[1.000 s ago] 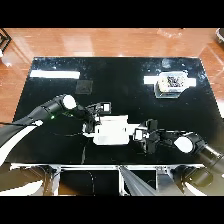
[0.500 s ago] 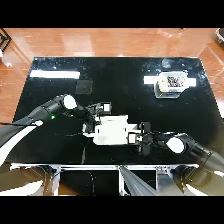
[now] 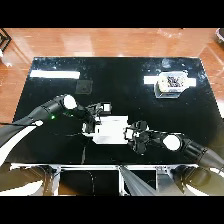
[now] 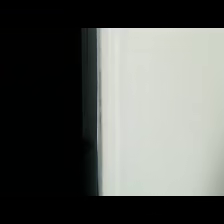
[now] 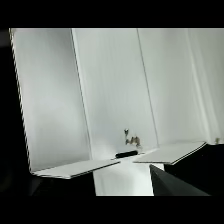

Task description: Fold the box and place the chain.

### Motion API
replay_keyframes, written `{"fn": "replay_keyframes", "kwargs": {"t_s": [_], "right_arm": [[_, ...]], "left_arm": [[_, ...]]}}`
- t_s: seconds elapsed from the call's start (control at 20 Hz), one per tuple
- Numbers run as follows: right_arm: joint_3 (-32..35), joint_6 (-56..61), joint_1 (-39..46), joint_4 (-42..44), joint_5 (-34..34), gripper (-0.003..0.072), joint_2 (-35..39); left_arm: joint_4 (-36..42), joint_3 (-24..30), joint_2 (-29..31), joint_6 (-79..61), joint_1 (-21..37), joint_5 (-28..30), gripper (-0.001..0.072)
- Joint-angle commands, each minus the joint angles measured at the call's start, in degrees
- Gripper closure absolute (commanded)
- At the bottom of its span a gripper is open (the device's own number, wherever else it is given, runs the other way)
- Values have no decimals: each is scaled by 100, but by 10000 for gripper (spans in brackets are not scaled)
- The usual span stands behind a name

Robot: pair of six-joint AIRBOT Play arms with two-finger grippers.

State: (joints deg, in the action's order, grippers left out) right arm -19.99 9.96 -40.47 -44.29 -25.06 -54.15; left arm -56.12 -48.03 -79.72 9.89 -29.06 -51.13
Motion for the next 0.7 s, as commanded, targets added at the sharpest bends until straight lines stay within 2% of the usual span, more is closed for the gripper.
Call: {"fn": "replay_keyframes", "kwargs": {"t_s": [0.0, 0.45, 0.65], "right_arm": [[-7, -11, 0, 599, 72, -17, -15], [-170, 487, 61, 621, 800, -25, -15], [-203, 426, 208, 616, 817, -24, -17]], "left_arm": [[2, -2, -4, 4, -2, -9, 679], [4, -2, -4, 4, -4, -26, 680], [4, -2, -4, 4, -4, -33, 680]]}}
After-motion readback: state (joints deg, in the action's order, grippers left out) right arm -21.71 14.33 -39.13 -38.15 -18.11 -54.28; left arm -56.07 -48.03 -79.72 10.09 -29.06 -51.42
